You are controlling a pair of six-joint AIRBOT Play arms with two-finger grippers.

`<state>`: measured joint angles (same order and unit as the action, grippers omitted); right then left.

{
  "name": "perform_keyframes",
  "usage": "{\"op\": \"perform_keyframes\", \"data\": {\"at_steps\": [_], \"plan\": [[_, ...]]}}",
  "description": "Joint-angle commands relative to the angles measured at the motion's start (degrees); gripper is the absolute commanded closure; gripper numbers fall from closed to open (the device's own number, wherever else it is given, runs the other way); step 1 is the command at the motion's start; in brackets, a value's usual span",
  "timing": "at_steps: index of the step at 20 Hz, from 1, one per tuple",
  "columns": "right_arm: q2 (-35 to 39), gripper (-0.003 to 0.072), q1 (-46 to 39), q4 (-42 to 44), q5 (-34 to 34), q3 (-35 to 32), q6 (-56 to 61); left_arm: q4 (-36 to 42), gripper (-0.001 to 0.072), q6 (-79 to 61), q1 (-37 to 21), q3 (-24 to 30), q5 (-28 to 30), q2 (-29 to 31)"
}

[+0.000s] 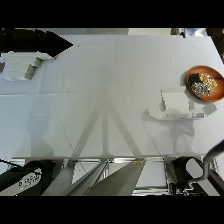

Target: Fold the box and place the chain.

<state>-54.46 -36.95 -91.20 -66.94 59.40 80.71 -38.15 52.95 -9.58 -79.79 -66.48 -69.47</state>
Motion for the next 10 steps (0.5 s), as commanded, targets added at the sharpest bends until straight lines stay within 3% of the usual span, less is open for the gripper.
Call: {"op": "perform_keyframes", "data": {"at_steps": [1,3,10], "plan": [[-6.1,0.0282,-8.4,4.4,-6.3,0.2,-3.9,0.0,0.0008,0.0,0.0,-0.1,0.0,0.0],[-10.9,0.0282,-10.6,10.5,-9.1,0.2,-9.2,0.0,0.0008,0.0,0.0,0.0,0.0,0.0],[-22.6,0.0273,-11.0,12.3,-8.6,0.2,-15.3,0.0,0.0008,0.0,0.0,0.0,0.0,0.0]]}}
